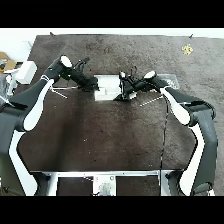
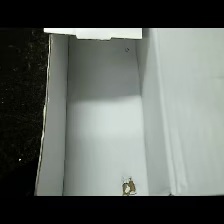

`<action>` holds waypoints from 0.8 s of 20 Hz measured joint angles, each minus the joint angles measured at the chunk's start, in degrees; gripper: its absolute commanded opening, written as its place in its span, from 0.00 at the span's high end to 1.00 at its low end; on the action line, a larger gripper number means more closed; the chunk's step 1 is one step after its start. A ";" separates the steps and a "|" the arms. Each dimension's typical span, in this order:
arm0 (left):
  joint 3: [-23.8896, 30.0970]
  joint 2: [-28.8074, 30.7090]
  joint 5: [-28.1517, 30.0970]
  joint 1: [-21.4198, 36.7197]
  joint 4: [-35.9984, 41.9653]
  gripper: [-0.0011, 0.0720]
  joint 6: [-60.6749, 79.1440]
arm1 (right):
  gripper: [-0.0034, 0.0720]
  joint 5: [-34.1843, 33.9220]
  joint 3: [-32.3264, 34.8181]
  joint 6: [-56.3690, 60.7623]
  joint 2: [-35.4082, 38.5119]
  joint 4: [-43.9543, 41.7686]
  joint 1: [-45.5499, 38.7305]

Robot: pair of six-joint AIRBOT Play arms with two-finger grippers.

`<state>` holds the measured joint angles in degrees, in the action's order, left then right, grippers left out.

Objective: Fold the box and place the chain.

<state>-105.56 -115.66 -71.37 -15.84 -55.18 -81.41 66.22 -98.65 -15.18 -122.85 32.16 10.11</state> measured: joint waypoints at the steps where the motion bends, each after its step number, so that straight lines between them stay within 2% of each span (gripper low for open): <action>1: 0.00 -0.11 0.66 -0.42 -1.70 0.50 -0.59 | 0.36 0.00 0.00 0.00 0.00 0.00 0.00; 7: -0.85 -0.09 1.49 -2.89 -7.17 0.50 -6.84 | 0.36 -0.02 0.00 0.00 0.00 0.00 0.02; 16: -6.47 -0.44 -2.03 -11.39 -32.92 0.50 -23.98 | 0.36 -0.02 0.00 -0.02 0.00 0.02 0.02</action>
<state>-112.03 -116.09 -73.41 -27.22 -88.09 -105.38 66.19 -98.65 -15.20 -122.85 32.18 10.13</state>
